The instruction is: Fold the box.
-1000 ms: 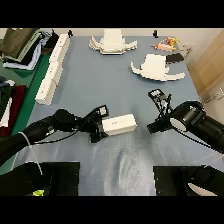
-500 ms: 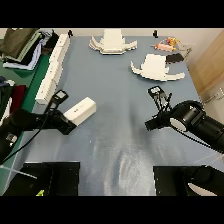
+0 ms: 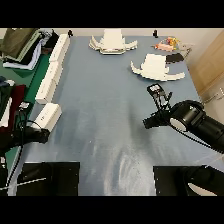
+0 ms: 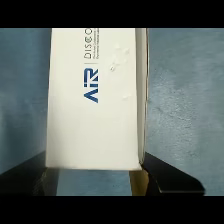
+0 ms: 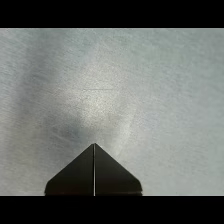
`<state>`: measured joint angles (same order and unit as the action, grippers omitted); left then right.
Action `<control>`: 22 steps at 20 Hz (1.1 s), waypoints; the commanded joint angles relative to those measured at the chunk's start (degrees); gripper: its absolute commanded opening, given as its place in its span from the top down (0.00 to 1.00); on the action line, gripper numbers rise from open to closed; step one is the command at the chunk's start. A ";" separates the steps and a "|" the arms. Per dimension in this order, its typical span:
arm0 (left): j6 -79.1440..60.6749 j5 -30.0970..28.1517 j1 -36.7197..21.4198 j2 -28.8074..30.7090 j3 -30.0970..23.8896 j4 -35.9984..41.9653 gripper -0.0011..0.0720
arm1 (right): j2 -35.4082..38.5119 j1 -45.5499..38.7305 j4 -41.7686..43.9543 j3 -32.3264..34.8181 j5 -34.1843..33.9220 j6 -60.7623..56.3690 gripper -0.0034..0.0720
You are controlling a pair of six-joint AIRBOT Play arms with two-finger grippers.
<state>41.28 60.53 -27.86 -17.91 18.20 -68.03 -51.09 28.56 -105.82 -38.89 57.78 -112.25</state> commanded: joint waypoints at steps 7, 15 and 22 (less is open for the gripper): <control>-1.36 -6.27 -4.61 -5.95 -0.90 -6.56 0.33 | -0.76 -0.02 0.13 0.00 -1.18 0.00 0.95; -10.12 -18.08 -11.15 -13.14 -0.90 6.08 0.33 | -3.98 -0.02 0.20 0.00 -2.89 -0.04 0.95; -20.79 -21.62 -11.17 -23.23 -0.90 18.29 0.33 | -4.26 -0.02 0.37 0.00 -3.26 -0.04 0.95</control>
<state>25.04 40.53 -38.85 -37.50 17.34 -54.61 -55.22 28.56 -105.60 -38.89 54.74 -112.27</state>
